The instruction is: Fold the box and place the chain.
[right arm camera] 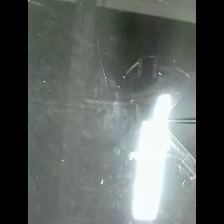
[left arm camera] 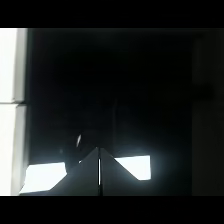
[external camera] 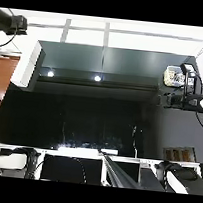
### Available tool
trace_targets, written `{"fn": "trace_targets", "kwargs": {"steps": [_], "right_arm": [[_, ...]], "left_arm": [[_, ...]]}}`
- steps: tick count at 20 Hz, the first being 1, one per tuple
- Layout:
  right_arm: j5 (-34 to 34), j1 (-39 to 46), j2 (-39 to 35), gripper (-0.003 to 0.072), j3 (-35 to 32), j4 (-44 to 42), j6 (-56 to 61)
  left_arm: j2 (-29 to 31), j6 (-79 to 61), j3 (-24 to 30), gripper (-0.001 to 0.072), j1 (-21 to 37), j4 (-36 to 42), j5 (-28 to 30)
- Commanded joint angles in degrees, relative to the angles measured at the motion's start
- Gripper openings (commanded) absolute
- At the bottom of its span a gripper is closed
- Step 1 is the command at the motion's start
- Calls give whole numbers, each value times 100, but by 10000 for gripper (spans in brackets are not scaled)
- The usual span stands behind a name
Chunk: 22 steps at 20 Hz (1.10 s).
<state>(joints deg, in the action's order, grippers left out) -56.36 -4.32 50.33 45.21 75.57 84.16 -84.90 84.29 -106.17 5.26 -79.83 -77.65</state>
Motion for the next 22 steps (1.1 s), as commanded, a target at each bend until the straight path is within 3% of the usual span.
{"fn": "trace_targets", "kwargs": {"steps": [1, 3, 5, 7, 9, 12, 22], "right_arm": [[131, 2, -369, 16, -101, -52, -553], [1176, 2, -1038, 16, -697, -153, -601], [2153, 4, -1482, 16, -1408, 262, -599], [2205, 4, -1478, 17, -1668, 710, -595], [1788, 2, -1478, 17, -1670, 756, -597], [1683, 2, -1478, 17, -1670, 750, -595], [1683, 2, -1478, 17, -1670, 748, -595]], "left_arm": [[1725, 122, 1738, 25, -933, -57, 1646], [2942, 166, 3370, 24, -1453, -74, 2448], [4096, 162, 5243, 25, -1858, -323, 3248], [4911, 109, 6708, 26, -1952, -522, 3912], [5508, 87, 7761, 27, -1880, -570, 4446], [5836, 120, 8177, 27, -1838, -514, 4470], [5821, 120, 8177, 27, -1845, -514, 4424]]}}
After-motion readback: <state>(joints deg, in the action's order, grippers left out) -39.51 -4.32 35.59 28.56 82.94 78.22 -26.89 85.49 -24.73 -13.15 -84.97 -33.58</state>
